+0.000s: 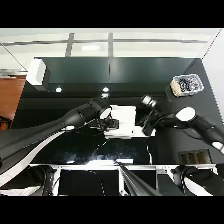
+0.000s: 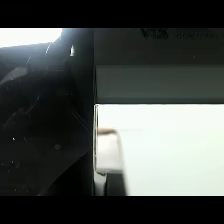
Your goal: Fold the box and place the chain.
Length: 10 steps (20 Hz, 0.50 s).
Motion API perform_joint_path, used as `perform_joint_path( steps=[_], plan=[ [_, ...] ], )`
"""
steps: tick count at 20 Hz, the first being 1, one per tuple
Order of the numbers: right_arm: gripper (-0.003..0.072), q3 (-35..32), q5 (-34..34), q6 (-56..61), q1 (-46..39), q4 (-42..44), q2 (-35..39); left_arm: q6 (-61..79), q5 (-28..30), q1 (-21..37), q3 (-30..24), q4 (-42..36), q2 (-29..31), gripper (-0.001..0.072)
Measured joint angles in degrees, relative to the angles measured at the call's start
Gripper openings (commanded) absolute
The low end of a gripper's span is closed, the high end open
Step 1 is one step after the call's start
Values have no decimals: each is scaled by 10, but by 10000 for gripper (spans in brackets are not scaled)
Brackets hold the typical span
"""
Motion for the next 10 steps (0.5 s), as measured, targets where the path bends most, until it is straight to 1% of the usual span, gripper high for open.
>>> perform_joint_path(
  steps=[3,6,8,10],
  plan=[
    [16,25,33,188,-127,-54,32,0,-2,0,0,0,0,30],
    [16,5,47,379,-252,-81,42,0,-2,0,0,1,0,30],
    [16,-19,67,455,-290,-89,42,0,-2,0,0,1,0,30],
    [16,-37,89,491,-294,-87,36,0,0,0,0,1,0,30]
  ],
)
